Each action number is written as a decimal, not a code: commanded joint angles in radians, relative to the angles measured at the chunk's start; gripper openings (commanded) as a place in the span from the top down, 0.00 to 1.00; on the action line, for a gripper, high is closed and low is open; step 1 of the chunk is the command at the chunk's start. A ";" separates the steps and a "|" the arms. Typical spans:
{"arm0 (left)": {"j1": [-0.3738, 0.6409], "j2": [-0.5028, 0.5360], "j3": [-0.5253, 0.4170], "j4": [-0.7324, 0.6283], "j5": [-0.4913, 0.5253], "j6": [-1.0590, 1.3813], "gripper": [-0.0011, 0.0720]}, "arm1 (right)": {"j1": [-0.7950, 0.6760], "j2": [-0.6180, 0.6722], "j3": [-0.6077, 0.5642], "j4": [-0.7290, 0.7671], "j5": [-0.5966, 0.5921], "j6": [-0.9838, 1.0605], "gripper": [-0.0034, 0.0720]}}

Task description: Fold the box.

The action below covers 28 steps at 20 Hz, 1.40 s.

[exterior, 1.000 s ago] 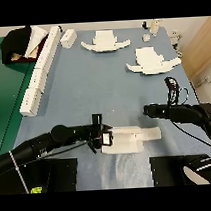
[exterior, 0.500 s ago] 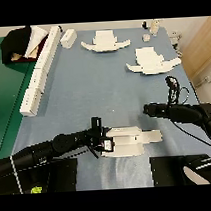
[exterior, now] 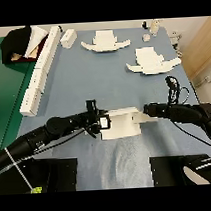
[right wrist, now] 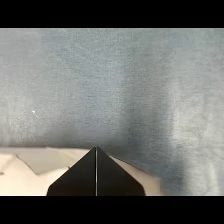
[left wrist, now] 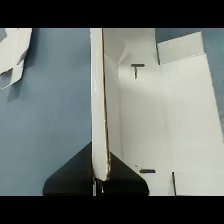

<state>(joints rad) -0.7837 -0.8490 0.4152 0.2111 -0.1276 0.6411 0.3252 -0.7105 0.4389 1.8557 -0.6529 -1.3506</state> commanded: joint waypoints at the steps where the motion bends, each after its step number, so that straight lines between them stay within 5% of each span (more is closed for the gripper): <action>1: 0.076 0.000 0.023 0.051 -0.092 0.050 0.97 | 0.001 0.001 0.000 0.000 0.011 0.000 0.95; 7: -0.147 0.001 -0.080 0.010 0.174 0.036 0.98 | 0.001 0.001 0.000 0.000 0.027 0.008 0.95; 12: -0.264 0.000 -0.154 0.082 0.364 -0.203 0.98 | 0.001 0.001 0.000 0.000 0.028 0.008 0.95; 18: -0.255 -0.015 -0.166 0.172 0.295 -0.357 0.97 | 0.001 0.001 0.000 0.004 0.027 0.008 0.96; 21: -0.164 -0.005 -0.100 0.171 0.161 -0.343 0.97 | 0.001 0.001 0.000 0.004 0.026 0.008 0.95; 28: 0.272 -0.069 0.134 0.173 -0.537 -0.352 0.97 | 0.001 0.001 0.000 0.008 0.025 0.008 0.95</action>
<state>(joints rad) -0.6613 -0.8822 0.4686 0.3836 -0.3676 0.2951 0.3252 -0.7105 0.4389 1.8622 -0.6273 -1.3430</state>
